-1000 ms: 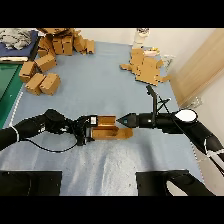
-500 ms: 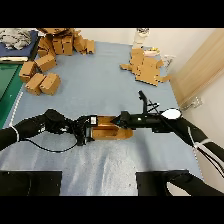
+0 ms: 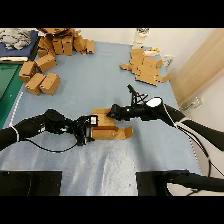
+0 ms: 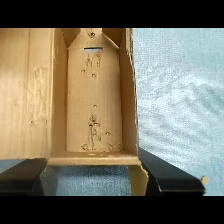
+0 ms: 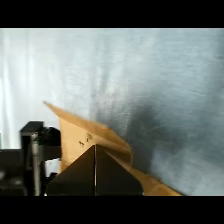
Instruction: Fold the box.
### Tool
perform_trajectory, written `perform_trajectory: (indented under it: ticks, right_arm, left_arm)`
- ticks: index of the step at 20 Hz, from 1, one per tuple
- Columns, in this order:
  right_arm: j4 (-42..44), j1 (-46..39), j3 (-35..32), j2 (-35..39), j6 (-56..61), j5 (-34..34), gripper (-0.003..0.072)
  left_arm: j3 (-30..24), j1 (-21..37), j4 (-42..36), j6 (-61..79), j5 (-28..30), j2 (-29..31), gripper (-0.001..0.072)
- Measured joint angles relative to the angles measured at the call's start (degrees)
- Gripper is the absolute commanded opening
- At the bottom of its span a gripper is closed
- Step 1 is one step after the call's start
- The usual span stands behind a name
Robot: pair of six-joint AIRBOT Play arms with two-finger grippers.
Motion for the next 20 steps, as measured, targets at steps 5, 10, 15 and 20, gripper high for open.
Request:
perform_trajectory:
  ticks: [5, 10, 15, 20]
  right_arm:
    - [-2.91, 1.07, 1.4, -5.49, -1.6, -0.37, 0.0002]
    - [-5.22, 1.38, 1.66, -6.64, -2.25, -1.33, 0.0002]
    - [-6.27, -0.48, 1.75, -4.92, -4.35, -1.73, 0.0002]
    - [-14.69, -7.15, 1.77, 4.52, -6.82, 0.24, 0.0003]
  left_arm:
    - [0.0, 0.0, 0.02, 0.0, 0.0, 0.0, 0.0477]
    - [0.0, 0.0, 0.02, 0.02, -0.02, 0.0, 0.0477]
    - [0.0, 0.0, 0.02, 0.02, -0.02, 0.0, 0.0477]
    - [0.0, 0.0, 0.02, 0.02, 0.0, 0.0, 0.0477]
